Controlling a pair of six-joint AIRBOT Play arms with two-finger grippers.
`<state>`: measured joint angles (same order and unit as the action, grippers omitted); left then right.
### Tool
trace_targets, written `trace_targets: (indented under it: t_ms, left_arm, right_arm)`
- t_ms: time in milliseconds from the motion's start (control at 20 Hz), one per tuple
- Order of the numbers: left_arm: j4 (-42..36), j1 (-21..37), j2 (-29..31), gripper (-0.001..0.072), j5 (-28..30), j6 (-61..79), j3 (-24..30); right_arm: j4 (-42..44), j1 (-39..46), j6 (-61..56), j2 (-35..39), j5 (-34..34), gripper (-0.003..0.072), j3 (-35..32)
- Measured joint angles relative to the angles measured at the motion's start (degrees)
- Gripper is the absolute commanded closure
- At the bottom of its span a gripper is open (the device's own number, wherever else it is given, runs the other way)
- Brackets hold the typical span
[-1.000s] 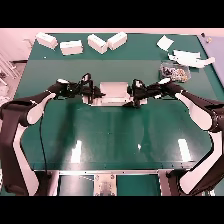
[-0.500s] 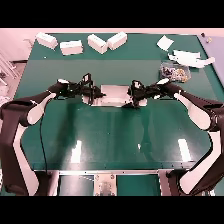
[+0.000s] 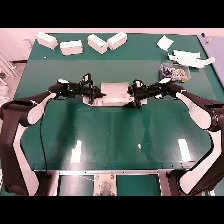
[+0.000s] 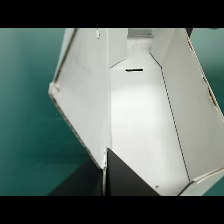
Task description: Fold the box and place the chain.
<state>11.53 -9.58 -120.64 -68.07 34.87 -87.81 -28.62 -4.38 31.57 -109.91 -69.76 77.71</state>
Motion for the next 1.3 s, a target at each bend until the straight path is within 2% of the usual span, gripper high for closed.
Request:
trace_targets:
  t_ms: [100, 200, 650, 700, 750, 1150, 1200, 1250, 1300]
  left_arm:
    - [0.0, 0.0, 0.0, 0.0686, 0.0, 0.0, 0.0]
    - [0.0, 0.0, 0.0, 0.0686, -0.1, 0.0, 0.0]
    - [0.0, 0.0, 0.0, 0.0686, -0.1, 0.0, 0.0]
    - [0.0, 0.0, 0.0, 0.0686, -0.1, 0.0, 0.0]
    - [0.0, 0.0, 0.0, 0.0686, -0.1, 0.0, 0.0]
    - [0.0, 0.0, 0.0, 0.0686, -0.1, 0.0, 0.0]
    - [0.0, 0.0, 0.0, 0.0686, -0.1, 0.0, 0.0]
    - [0.0, 0.0, 0.0, 0.0686, -0.1, 0.0, 0.0]
    - [0.0, 0.0, 0.0, 0.0686, -0.1, 0.0, 0.0]
  right_arm:
    - [0.0, -0.1, 0.0, 0.0, -0.1, 0.0045, 0.0]
    - [0.0, -0.1, 0.0, 0.0, -0.1, 0.0129, 0.0]
    - [-0.7, -0.1, -0.1, 0.0, -0.6, 0.0124, 0.1]
    - [-0.8, -0.1, 0.0, 0.0, -0.6, 0.0115, 0.1]
    - [-0.9, -0.1, 0.1, 0.0, -0.6, 0.0053, 0.1]
    - [-1.1, -0.1, 1.3, -0.3, -1.0, 0.0054, 0.1]
    - [-1.1, -0.1, 1.4, -0.4, -1.0, 0.0059, 0.1]
    - [-1.0, -0.1, 1.6, -0.5, -1.0, 0.0108, 0.1]
    - [-1.0, -0.1, 1.6, -0.6, -1.0, 0.011, 0.1]
